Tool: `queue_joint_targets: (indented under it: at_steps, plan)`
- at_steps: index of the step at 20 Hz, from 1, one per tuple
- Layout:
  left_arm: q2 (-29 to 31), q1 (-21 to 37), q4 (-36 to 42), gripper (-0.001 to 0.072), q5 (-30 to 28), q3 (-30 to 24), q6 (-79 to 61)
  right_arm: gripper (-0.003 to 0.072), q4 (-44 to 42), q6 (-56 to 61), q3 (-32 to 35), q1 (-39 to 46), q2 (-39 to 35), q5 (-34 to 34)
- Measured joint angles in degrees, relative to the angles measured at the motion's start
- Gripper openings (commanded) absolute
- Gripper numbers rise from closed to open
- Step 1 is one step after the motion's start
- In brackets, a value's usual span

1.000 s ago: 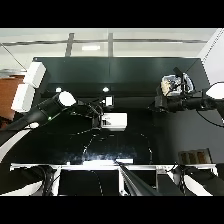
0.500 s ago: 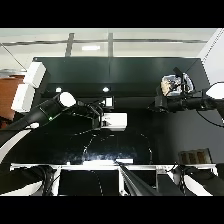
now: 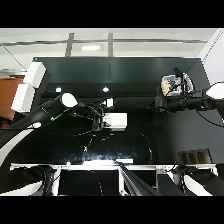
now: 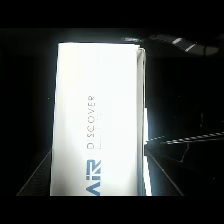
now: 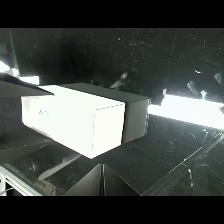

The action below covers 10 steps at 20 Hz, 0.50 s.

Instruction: Fold the box and place the chain.

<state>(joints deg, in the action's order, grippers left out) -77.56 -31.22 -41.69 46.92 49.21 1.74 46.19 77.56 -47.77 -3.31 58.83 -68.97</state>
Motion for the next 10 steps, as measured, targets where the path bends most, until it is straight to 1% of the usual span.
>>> queue_joint_targets:
  at_steps: [5,10]
  plan:
    - [-1.86,-0.87,-0.02,0.071,-0.39,0.0,0.07,0.0028,0.0,0.0,0.0,0.0,-0.02,0.0]
    - [-3.91,-1.77,-0.48,0.0709,-3.48,0.0,3.08,0.0028,0.02,0.0,0.0,0.0,-0.02,0.22]
